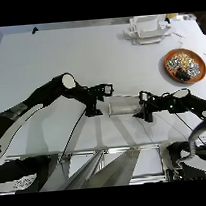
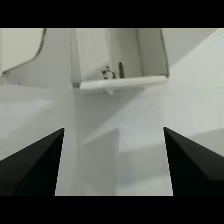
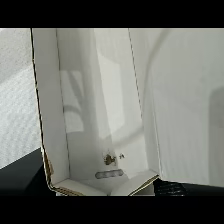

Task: Fold the box and place the chain.

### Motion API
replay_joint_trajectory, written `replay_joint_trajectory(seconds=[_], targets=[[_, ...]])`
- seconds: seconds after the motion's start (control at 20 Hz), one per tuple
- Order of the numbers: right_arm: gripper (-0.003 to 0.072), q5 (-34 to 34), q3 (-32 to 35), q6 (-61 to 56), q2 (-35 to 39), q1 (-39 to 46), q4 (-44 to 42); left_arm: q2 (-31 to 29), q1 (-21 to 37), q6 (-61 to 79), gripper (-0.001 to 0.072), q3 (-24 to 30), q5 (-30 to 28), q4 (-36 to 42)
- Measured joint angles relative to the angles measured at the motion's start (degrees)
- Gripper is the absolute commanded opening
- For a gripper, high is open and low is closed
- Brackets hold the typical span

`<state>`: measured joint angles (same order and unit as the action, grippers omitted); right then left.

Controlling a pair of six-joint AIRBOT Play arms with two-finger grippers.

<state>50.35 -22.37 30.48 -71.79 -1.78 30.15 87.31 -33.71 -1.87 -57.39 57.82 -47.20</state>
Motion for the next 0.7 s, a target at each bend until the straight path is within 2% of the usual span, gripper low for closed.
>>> replay_joint_trajectory(seconds=[0.25, 0.7], targets=[[0.0411, 0.0, 0.0, 0.0, 0.0, 0.0, 0.0, 4.4, 0.2, 10.8, 0.0700, 1.5, -4.9, 6.9], [0.0411, 0.0, 0.0, 0.0, 0.0, 0.0, 0.0, 5.6, -1.1, 17.9, 0.0704, 4.3, -8.5, 14.9]])
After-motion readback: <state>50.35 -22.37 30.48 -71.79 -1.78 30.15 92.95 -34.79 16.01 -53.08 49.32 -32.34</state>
